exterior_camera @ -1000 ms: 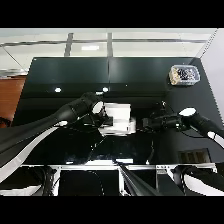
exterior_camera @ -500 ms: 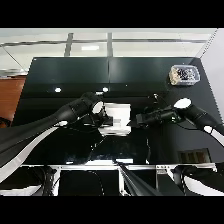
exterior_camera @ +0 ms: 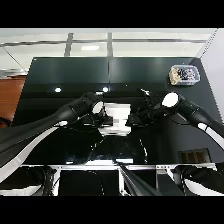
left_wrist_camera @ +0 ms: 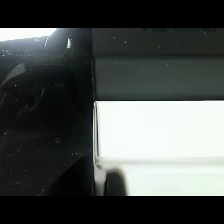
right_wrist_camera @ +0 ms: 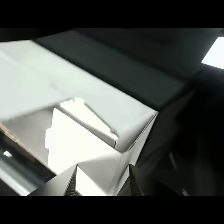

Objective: Fold the box and place the chain.

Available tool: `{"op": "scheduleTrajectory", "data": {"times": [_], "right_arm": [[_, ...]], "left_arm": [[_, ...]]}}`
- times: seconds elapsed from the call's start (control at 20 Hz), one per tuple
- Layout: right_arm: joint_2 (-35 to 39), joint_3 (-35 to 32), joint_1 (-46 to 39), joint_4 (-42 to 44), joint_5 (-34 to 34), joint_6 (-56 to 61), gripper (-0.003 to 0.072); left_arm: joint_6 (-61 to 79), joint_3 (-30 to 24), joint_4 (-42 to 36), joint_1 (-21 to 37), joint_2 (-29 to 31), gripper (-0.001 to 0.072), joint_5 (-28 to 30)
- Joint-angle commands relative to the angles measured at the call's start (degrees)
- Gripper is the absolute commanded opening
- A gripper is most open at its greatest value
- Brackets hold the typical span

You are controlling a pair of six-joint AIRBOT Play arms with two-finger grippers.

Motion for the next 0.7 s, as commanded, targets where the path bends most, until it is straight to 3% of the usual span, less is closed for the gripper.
{"op": "scheduleTrajectory", "data": {"times": [0.0, 0.65], "right_arm": [[-0.1, 1.5, 2.8, -5.9, -2.8, 8.3, 0.0354], [-2.3, 1.8, 10.1, -15.4, -6.8, 24.0, 0.0354]], "left_arm": [[0.0, 0.0, 0.0, 0.0, 0.0, 0.0024, 0.0], [0.0, 0.0, 0.0, 0.0, 0.0, 0.0024, 0.4]]}}
